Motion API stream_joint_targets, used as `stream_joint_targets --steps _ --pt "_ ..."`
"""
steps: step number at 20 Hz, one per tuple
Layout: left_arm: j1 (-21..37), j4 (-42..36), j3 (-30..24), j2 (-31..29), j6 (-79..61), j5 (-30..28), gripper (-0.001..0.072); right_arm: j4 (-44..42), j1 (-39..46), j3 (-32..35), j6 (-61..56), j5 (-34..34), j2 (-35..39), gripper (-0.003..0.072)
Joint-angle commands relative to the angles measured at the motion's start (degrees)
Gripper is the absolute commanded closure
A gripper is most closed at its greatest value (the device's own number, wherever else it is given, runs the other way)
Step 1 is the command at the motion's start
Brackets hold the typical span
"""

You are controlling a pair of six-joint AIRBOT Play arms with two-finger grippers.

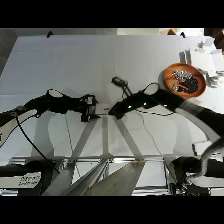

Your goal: Fold the box and place the chain.

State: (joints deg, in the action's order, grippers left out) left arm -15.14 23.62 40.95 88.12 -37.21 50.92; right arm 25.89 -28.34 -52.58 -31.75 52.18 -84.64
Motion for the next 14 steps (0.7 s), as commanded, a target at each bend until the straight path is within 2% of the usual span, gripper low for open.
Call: stream_joint_targets --steps 1,3,5,7,10,12,14 --pt "0.02 -0.02 0.00 0.00 0.02 -0.11 0.0498 0.52 4.98 -0.59 -1.29 -0.55 9.27 0.0680" --pt "0.02 -0.02 0.00 0.00 0.02 -0.11 0.0498 6.64 10.05 -0.59 -5.07 -0.50 15.63 0.0679" --pt "0.02 -0.02 0.00 0.00 0.02 -0.11 0.0498 16.87 14.86 -0.59 -10.71 -0.35 20.70 0.0679" --pt "0.02 -0.02 0.00 0.00 0.02 -0.11 0.0498 31.34 19.06 -0.59 -19.15 -0.15 24.11 0.0679" --pt "0.02 -0.02 0.00 0.00 0.02 -0.11 0.0498 52.43 24.63 -0.57 -32.30 2.86 25.46 0.0679" --pt "0.02 -0.02 0.00 0.00 0.02 -0.11 0.0498 58.25 28.57 -0.57 -36.68 5.01 25.44 0.0679" --pt "0.02 -0.07 0.00 0.00 0.02 -0.11 0.0499 58.45 32.35 -0.57 -37.09 5.79 25.44 0.0679"
